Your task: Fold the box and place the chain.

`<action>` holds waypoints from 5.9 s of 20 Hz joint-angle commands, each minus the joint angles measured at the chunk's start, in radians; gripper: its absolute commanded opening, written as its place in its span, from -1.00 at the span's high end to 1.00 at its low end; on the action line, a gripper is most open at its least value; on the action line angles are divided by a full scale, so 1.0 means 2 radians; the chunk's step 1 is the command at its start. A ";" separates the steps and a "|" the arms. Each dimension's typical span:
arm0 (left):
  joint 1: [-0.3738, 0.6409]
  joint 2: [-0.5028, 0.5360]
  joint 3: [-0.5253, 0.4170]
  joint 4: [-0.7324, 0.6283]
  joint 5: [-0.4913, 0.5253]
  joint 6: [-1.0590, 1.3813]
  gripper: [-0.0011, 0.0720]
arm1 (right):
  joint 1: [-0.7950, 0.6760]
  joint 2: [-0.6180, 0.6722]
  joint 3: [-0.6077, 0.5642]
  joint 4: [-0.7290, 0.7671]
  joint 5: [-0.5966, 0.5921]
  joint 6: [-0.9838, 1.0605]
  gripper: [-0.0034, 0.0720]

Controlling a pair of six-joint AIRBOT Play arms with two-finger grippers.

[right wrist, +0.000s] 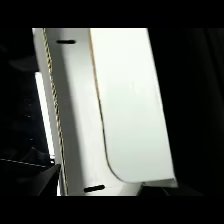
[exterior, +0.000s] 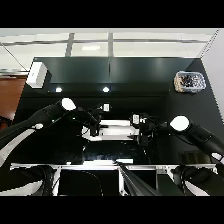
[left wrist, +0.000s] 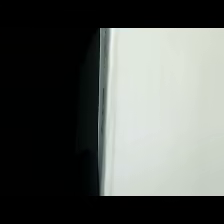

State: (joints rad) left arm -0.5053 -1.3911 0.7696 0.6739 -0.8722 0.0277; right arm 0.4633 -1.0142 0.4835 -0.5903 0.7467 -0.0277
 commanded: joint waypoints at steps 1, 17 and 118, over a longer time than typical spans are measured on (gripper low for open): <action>0.000 0.000 0.001 0.000 0.003 -0.002 0.90 | 0.000 -0.013 -0.014 0.023 0.016 -0.043 -0.78; 0.000 0.000 0.001 0.000 0.002 -0.002 0.90 | 0.001 -0.081 -0.014 0.031 -0.019 -0.108 -0.78; 0.071 0.225 -0.136 0.087 -0.023 -0.179 -0.96 | 0.016 -0.083 -0.014 0.018 -0.048 -0.083 0.57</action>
State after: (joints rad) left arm -0.3447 -0.9108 0.5205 0.8299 -0.9340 -0.4820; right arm 0.4938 -1.1790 0.4553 -0.5537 0.6498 -0.1944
